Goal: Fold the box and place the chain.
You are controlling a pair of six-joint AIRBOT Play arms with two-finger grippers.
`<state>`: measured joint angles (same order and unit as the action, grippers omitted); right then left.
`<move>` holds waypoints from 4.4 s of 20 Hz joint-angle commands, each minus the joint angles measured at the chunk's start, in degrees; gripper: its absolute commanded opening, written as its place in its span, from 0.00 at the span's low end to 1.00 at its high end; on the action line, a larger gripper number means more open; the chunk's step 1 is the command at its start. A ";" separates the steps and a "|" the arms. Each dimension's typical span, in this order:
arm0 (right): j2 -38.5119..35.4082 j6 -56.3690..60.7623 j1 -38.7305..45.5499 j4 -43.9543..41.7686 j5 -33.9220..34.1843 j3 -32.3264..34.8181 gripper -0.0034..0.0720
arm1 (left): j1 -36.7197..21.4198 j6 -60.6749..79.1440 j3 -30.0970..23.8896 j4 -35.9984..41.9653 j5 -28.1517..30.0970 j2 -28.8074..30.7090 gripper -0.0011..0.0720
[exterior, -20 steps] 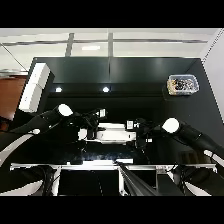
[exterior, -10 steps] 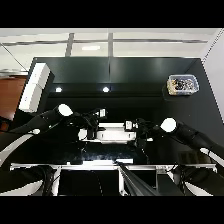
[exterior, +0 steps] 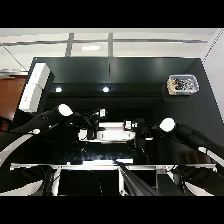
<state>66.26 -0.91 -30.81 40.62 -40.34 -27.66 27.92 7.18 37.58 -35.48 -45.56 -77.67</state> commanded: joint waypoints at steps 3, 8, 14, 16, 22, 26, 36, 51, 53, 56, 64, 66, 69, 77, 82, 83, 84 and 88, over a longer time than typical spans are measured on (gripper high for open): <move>0.09 0.00 0.00 -0.11 0.26 1.18 0.99 | 0.02 -0.07 0.00 -0.02 0.15 0.00 0.05; 0.09 0.00 0.00 -0.13 0.92 1.20 0.99 | 0.02 -0.07 0.00 -0.02 0.13 0.00 0.05; 0.09 -0.02 0.00 -0.13 0.94 1.20 0.99 | 0.02 -0.04 0.00 -0.02 0.11 0.00 0.05; 0.09 -0.02 0.00 -0.13 0.94 1.20 0.99 | 0.02 -0.07 0.00 -0.02 0.13 0.00 0.06; 0.09 -0.02 0.00 -0.13 0.98 1.18 0.76 | 0.02 -0.04 0.00 -0.02 0.11 0.00 0.06; 0.09 -0.02 0.00 -0.13 1.20 1.20 0.76 | 0.02 -0.07 0.00 -0.02 0.11 0.00 0.06; 0.09 0.00 0.00 -0.13 2.03 1.20 0.76 | -0.68 -0.20 0.02 -0.55 0.28 2.99 0.78; 0.09 0.48 0.00 -0.57 1.99 1.20 0.76 | -9.55 -33.55 -0.09 -11.52 -22.62 23.47 0.05; 0.09 0.48 0.00 -0.57 1.99 1.20 0.76 | -8.94 -34.64 -1.79 -2.43 -22.91 23.39 0.05; 0.09 0.50 0.00 -0.57 1.99 1.20 0.76 | -5.49 -34.03 -6.67 11.28 -9.90 23.02 0.05; 0.09 0.48 0.00 -0.57 2.01 1.20 0.76 | 4.22 -32.89 -7.91 13.66 21.79 18.71 0.05; 0.09 0.48 0.00 -0.57 2.01 1.18 0.76 | 4.68 -32.89 -7.91 13.68 23.61 16.15 0.06; 0.09 0.48 0.00 -0.57 2.01 1.18 0.76 | 4.68 -32.92 -7.91 13.66 19.98 12.00 0.05; 0.09 1.38 0.00 -0.57 1.88 1.20 0.76 | 2.67 -32.92 -7.04 12.83 18.16 12.46 0.05; 0.09 1.38 0.00 -0.57 1.77 1.18 0.76 | -8.55 -35.39 -7.08 -1.44 3.72 22.21 0.31; 0.09 1.38 0.00 -0.55 1.77 1.18 0.76 | -11.56 -36.17 -7.13 -3.37 -0.28 23.80 0.55; 0.09 1.38 0.00 -0.55 1.77 1.20 0.76 | -14.56 -36.15 -7.13 -4.50 -4.50 24.96 0.91; 0.09 1.36 0.00 -0.55 1.77 1.20 0.76 | -18.12 -23.21 -8.31 -4.92 -16.79 25.57 0.97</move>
<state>66.32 0.40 -30.81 40.03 -38.50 -26.46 12.91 -24.75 30.11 -37.87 -51.77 -53.43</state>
